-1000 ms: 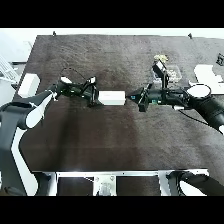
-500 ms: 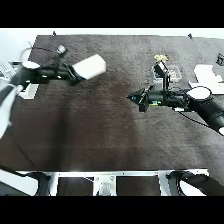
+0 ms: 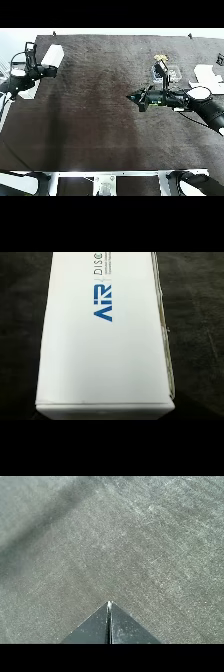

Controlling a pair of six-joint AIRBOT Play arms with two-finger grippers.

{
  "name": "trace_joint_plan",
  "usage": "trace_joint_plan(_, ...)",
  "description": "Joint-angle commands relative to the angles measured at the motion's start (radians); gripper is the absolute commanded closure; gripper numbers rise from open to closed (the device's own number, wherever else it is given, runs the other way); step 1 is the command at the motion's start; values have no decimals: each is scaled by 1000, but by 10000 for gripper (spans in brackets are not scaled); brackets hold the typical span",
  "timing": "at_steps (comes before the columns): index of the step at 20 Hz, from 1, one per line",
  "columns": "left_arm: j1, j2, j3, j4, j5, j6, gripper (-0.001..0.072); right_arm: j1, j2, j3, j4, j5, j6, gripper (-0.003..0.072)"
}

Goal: Fold the box and place the chain.

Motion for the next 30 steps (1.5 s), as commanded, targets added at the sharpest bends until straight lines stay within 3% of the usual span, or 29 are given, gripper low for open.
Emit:
trace_joint_plan(1,4,-45,-10,3,127,-82,693,5,0,0,4,2,1,677)
trace_joint_plan(6,4,-84,-26,14,206,-63,693,5,0,-1,4,1,0,677)
trace_joint_plan(11,4,-147,-26,16,209,-61,691,5,0,-1,4,1,0,677)
trace_joint_plan(18,4,-148,-26,35,231,35,689,4,0,0,4,1,0,676)
trace_joint_plan(19,4,-148,-26,35,231,36,631,4,0,0,4,1,0,676)
trace_joint_plan(20,4,-148,-26,35,247,35,268,4,0,0,4,1,0,675)
trace_joint_plan(21,4,-148,-26,31,290,31,-11,4,0,0,4,1,0,675)
trace_joint_plan(24,26,-147,-26,34,273,43,-11,4,0,0,4,1,1,656)
trace_joint_plan(25,35,-146,-26,35,243,43,-11,4,0,0,4,1,8,563)
trace_joint_plan(27,63,-138,-26,35,165,43,-11,4,0,0,4,1,8,508)
trace_joint_plan(29,91,-114,-25,47,74,43,-11,3,0,0,4,1,8,373)
trace_joint_plan(30,102,-101,-25,66,31,43,-11,3,0,0,4,1,8,354)
